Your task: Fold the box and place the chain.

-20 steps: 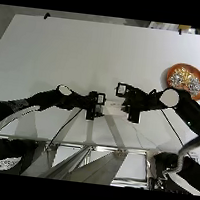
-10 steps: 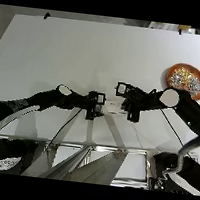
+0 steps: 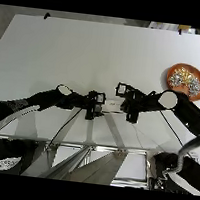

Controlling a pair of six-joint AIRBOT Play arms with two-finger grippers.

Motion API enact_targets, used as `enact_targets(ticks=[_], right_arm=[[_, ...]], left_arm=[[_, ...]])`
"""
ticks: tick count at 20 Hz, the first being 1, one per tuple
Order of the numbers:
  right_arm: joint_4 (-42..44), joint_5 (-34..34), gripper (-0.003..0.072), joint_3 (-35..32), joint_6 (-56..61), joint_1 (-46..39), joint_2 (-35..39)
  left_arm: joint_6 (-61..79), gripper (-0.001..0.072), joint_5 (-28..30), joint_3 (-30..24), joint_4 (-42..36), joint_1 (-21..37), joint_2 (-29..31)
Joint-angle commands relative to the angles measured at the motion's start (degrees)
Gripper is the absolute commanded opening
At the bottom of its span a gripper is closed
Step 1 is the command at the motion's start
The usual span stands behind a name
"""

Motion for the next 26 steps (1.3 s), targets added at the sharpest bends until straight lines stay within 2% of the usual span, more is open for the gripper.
enact_targets(ticks=[1, 7, 9, 10, 14, 18, 19, 21, 22, 26], right_arm=[[0.52, 1.2, 0.0206, -0.48, 0.07, 0.04, -0.07], [3.37, 3.78, 0.0231, -0.46, -0.48, 0.02, 0.11], [6.45, 3.8, 0.0322, -0.46, -1.36, 0.02, 0.11], [7.74, 3.91, 0.0337, -0.46, -2.12, 0.02, 0.11], [9.62, 4.11, 0.0341, -0.44, -2.12, 0.02, 0.11], [15.19, 3.34, 0.0333, -0.44, -3.8, 0.02, 0.11], [15.69, 2.05, 0.0318, -0.44, -3.76, 0.02, 0.09], [15.5, -0.02, 0.0095, -0.46, -3.76, 0.02, -0.22], [15.39, -0.24, 0.0018, -0.46, -3.76, 0.02, -0.52], [14.32, 2.62, 0.0011, -0.46, -3.76, 0.02, -2.51]], left_arm=[[0.09, 0.017, -0.09, 0.0, 0.09, -0.04, 0.02], [0.09, 0.017, -0.09, 0.0, 0.07, -0.04, 0.02], [0.09, 0.017, -0.09, 0.0, 0.07, -0.04, 0.02], [0.09, 0.017, -0.09, 0.0, 0.07, -0.04, 0.02], [0.09, 0.017, -0.09, 0.0, 0.07, -0.04, 0.02], [0.09, 0.017, -0.09, 0.0, 0.07, -0.04, 0.04], [0.09, 0.017, -0.09, 0.0, 0.07, -0.04, 0.02], [0.09, 0.017, -0.09, 0.0, 0.07, -0.04, 0.02], [0.09, 0.017, -0.09, 0.0, 0.07, -0.04, 0.02], [0.09, 0.017, -0.09, 0.0, 0.07, -0.04, 0.02]])
